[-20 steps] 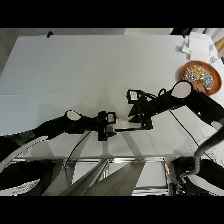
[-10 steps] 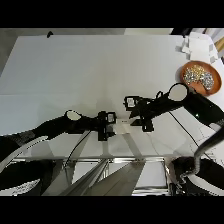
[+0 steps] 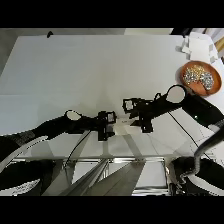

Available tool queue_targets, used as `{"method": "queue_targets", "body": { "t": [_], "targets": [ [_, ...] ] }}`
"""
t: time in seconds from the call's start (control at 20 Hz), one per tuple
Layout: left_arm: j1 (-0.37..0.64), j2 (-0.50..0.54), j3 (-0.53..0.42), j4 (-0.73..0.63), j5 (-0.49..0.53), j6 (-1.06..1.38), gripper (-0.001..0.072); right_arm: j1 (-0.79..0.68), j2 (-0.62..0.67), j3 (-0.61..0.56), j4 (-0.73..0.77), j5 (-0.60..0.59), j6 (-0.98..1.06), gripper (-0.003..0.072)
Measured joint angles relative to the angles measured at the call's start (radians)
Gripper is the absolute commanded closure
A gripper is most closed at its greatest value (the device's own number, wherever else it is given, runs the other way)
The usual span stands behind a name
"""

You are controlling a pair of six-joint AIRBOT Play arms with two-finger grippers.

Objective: Fold the box and place the chain.

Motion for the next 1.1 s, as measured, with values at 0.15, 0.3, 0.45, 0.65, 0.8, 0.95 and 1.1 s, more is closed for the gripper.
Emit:
{"method": "queue_targets", "body": {
  "t": [0.15, 0.3, 0.45, 0.65, 0.8, 0.95, 1.1],
  "targets": [
    [0.000, 0.000, 0.000, 0.000, 0.000, 0.000, 0.0559, 0.010, 0.000, -0.012, 0.001, 0.002, 0.000, 0.0394],
    [0.000, 0.000, 0.000, 0.000, 0.000, 0.000, 0.0559, 0.015, 0.000, -0.020, -0.002, -0.001, 0.005, 0.0394],
    [0.000, 0.000, 0.000, 0.000, 0.000, 0.000, 0.0559, 0.016, 0.000, -0.023, -0.002, -0.009, 0.013, 0.0395],
    [0.000, 0.000, 0.000, 0.000, 0.000, -0.001, 0.0559, 0.017, 0.000, -0.024, -0.006, -0.042, 0.023, 0.0470],
    [0.000, 0.000, 0.000, -0.002, 0.003, -0.003, 0.0559, 0.018, 0.000, -0.024, -0.010, -0.055, 0.024, 0.0531],
    [0.000, 0.000, 0.000, -0.002, 0.003, -0.003, 0.0559, 0.018, 0.000, -0.024, -0.012, -0.064, 0.026, 0.0532],
    [0.000, 0.000, 0.000, -0.002, 0.003, -0.002, 0.0559, 0.018, 0.000, -0.024, -0.013, -0.067, 0.026, 0.0546]
  ]
}}
